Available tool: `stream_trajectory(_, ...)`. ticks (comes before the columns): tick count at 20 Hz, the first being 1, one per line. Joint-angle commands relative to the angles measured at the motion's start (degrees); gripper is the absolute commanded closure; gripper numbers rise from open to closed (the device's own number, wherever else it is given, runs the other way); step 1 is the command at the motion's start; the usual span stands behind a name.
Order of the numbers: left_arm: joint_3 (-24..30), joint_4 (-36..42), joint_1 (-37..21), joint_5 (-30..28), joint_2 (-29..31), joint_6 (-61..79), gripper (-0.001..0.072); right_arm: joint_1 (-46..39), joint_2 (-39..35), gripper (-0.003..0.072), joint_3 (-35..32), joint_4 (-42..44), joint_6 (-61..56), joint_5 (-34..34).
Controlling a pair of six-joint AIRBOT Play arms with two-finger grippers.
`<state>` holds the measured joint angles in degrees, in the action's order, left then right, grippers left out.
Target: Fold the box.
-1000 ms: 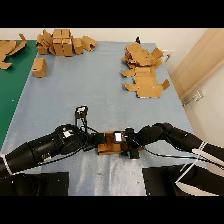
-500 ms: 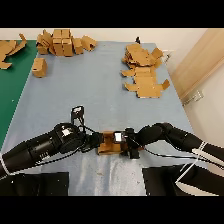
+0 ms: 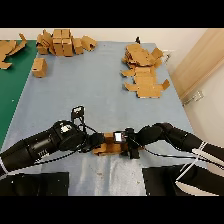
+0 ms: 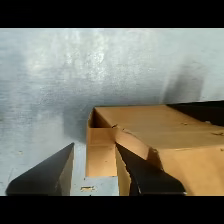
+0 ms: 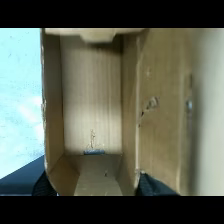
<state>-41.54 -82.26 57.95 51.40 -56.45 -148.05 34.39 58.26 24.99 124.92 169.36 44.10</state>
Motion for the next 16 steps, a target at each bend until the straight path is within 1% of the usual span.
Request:
stream_trajectory(1,-0.17,0.92,-0.31,1.46,0.02,0.61,0.0311,0.02,0.0,0.0105,0.04,0.02,-0.04,-0.02)
stream_trajectory(3,-0.17,3.28,-0.02,-0.98,0.0,2.93,0.0309,0.02,0.0,0.0105,0.04,0.02,-0.04,-0.02)
stream_trajectory(4,-0.17,4.15,0.07,-1.86,0.0,3.67,0.0284,0.02,0.0,0.0105,0.04,0.04,-0.04,-0.02)
stream_trajectory(7,-0.17,4.31,0.74,-3.28,-0.13,3.67,0.0282,0.02,0.0,0.0105,0.04,0.04,-0.04,-0.02)
stream_trajectory(11,-0.17,4.44,1.01,-3.34,-2.54,4.13,0.0281,0.02,0.0,0.0105,0.04,0.02,-0.04,-0.02)
stream_trajectory(14,-0.17,6.78,1.03,-3.43,-5.4,6.45,0.0282,0.02,0.0,0.0105,0.04,0.04,-0.04,-0.02)
stream_trajectory(16,-0.17,6.88,1.01,-3.41,-6.4,6.6,0.0282,0.02,0.0,0.0105,0.04,0.02,-0.04,-0.02)
